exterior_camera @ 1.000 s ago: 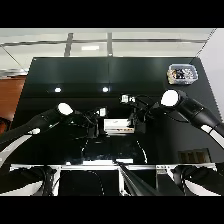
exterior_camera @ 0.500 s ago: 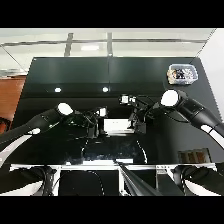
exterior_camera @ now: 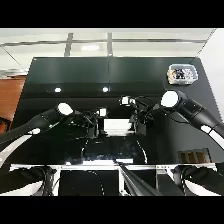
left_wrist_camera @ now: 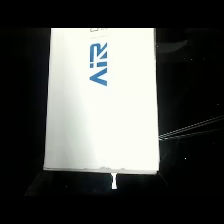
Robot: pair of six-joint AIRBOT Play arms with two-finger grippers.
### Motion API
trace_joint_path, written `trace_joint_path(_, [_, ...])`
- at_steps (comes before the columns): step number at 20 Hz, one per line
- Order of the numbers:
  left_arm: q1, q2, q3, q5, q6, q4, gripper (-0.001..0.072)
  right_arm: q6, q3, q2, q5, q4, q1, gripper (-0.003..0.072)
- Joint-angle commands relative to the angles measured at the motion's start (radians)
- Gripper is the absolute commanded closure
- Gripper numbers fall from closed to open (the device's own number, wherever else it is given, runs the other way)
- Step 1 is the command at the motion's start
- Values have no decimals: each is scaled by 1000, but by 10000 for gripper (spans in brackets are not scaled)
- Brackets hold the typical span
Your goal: Fold the box and place the chain.
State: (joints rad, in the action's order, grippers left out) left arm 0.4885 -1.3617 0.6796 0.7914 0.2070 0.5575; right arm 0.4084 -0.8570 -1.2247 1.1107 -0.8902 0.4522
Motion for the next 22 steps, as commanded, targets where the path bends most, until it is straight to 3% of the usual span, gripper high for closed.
trace_joint_path(1, [0,-1,0,-2,-2,0,316,15,26,0,7,-4,1,304])
trace_joint_path(5, [0,-1,0,-2,-2,0,315,44,19,12,8,0,-2,304])
trace_joint_path(10, [0,-1,0,-2,-2,-1,315,309,-23,90,98,16,-68,305])
trace_joint_path(11, [0,-1,0,-2,-2,0,316,363,-21,91,146,43,-97,366])
trace_joint_path(12, [0,-1,0,-2,-2,-1,315,381,-8,91,180,82,-122,576])
trace_joint_path(13, [0,-1,0,-2,-2,0,315,380,21,90,196,142,-145,673])
trace_joint_path(19, [0,-1,0,-2,-2,0,315,336,242,65,16,633,-176,673])
trace_joint_path(22, [0,-1,0,-2,-2,0,315,336,253,11,2,684,-176,672])
